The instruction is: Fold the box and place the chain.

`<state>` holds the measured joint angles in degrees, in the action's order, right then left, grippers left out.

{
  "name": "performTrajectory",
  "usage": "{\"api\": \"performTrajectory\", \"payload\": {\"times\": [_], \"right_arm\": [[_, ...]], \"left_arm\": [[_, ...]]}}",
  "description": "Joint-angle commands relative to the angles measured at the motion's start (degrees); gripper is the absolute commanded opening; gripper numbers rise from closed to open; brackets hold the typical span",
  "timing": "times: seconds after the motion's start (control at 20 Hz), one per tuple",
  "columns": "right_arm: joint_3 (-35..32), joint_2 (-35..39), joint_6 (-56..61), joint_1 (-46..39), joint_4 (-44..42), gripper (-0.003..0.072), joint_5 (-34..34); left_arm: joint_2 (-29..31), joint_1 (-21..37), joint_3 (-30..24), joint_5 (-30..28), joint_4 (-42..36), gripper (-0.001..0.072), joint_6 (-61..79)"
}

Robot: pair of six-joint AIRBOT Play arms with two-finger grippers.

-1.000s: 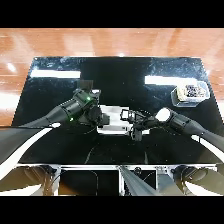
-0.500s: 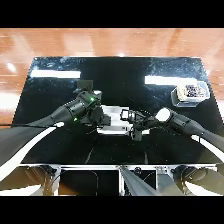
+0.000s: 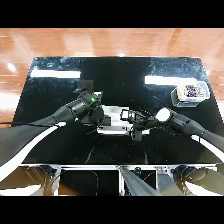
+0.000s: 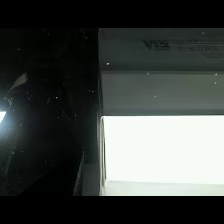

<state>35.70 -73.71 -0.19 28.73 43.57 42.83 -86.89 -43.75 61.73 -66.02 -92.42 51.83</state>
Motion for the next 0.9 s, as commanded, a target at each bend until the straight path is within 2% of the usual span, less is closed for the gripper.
{"api": "performTrajectory", "payload": {"times": [0.0, 0.35, 0.4, 0.45, 0.5, 0.55, 0.65, 0.85], "right_arm": [[0.0, 0.0, 0.0, 0.0, 0.0, 0.0543, 0.0], [0.0, 0.0, 0.0, 0.0, 0.0, 0.0543, 0.0], [0.0, 0.0, 0.0, 0.0, 0.0, 0.0543, 0.0], [0.0, 0.0, 0.0, 0.0, 0.0, 0.0544, 0.0], [0.0, 0.0, 0.0, 0.0, 0.0, 0.0544, 0.0], [0.0, 0.0, 0.0, 0.0, 0.0, 0.0543, 0.0], [0.0, 0.0, 0.0, 0.0, 0.0, 0.0543, 0.0], [0.0, 0.0, 0.0, 0.0, 0.0, 0.0543, 0.0]], "left_arm": [[-0.7, 0.0, 0.0, 0.5, 0.0, 0.0288, 0.0], [-1.0, 0.0, 0.0, 0.5, -0.2, 0.0287, 0.0], [-1.0, 0.0, 0.0, 0.5, -0.2, 0.0262, 0.0], [-1.0, 0.0, 0.0, 0.5, -0.3, 0.0138, 0.0], [-1.0, 0.0, 0.0, 0.5, -0.8, 0.0089, 0.3], [-1.0, 0.0, 0.0, 0.5, -1.3, 0.0088, 0.7], [-1.0, -0.5, 0.0, 0.4, -1.3, 0.0022, 1.3], [-1.0, -1.1, 0.0, 0.4, -1.3, 0.0022, 1.6]]}}
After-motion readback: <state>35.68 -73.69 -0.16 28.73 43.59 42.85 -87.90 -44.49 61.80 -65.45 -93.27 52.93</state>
